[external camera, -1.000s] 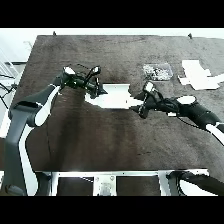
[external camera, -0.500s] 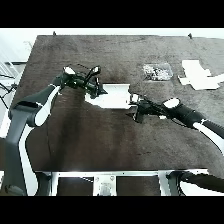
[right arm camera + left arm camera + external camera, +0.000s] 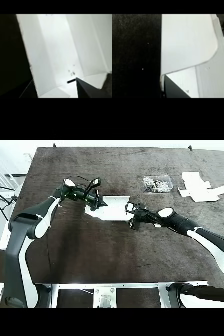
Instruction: Fold the box and place the chain.
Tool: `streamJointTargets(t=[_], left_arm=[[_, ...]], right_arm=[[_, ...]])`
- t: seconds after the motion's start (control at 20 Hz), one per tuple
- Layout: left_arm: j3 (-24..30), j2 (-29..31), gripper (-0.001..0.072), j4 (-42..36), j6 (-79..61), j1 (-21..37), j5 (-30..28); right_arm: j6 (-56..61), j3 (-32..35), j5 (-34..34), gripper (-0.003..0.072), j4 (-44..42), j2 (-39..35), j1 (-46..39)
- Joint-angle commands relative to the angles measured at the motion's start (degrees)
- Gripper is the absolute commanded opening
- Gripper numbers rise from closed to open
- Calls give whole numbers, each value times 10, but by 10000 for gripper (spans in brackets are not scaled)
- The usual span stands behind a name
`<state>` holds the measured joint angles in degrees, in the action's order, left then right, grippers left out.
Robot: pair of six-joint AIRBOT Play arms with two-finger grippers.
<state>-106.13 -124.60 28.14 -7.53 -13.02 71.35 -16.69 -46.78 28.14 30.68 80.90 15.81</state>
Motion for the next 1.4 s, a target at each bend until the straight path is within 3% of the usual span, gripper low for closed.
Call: streamJointTargets(t=[0.0, 0.4, 0.45, 0.95, 1.35], left_arm=[[0, 0, 19, 0, 0, 0, 0], [0, 0, 19, 0, 0, 0, 0], [0, 0, 19, 0, 0, 0, 0], [0, 0, 19, 0, 0, 0, 0], [0, 0, 19, 0, 0, 0, 0]], right_arm=[[6, -27, -7, 624, -3, 5, 1], [-6, -41, -14, 648, -6, 14, -24], [-6, -47, -6, 689, -6, 19, -26], [-10, -128, 163, 694, -6, 82, -86], [-10, -167, 198, 694, -5, 118, -103]])
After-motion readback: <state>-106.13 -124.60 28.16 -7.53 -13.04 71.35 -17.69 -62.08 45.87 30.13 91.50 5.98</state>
